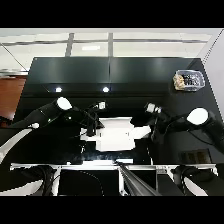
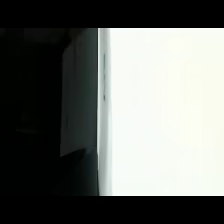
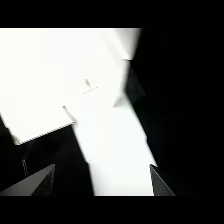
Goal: Fold the box and place the chain.
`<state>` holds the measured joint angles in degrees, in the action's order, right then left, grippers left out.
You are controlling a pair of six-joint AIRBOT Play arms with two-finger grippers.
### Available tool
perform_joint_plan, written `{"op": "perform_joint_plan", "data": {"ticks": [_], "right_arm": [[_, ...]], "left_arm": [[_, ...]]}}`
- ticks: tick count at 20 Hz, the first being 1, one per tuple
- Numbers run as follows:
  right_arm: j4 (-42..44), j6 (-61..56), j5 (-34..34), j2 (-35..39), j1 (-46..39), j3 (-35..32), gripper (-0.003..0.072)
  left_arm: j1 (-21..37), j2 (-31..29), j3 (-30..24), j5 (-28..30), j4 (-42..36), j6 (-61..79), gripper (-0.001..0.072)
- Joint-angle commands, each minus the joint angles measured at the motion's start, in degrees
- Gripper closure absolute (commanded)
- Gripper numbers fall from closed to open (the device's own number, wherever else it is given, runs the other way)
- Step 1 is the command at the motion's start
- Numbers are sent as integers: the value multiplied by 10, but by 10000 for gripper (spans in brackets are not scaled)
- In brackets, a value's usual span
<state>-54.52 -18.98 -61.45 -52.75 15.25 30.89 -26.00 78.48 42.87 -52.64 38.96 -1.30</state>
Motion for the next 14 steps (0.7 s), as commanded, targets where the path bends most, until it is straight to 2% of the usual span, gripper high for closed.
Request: {"op": "perform_joint_plan", "data": {"ticks": [1, 5, 9, 14], "right_arm": [[-4, 54, 53, -1, 75, -33, -16], [-5, 88, 65, -3, 121, -54, -16], [-4, 92, 136, -3, 173, -68, -16], [1, 95, 191, -22, 216, -70, -16]], "left_arm": [[0, -1, 1, 16, 11, 11, 681], [0, -1, 1, 15, 11, 11, 681], [0, -1, 1, 15, 11, 11, 680], [0, -1, 1, 15, 11, 11, 680]]}}
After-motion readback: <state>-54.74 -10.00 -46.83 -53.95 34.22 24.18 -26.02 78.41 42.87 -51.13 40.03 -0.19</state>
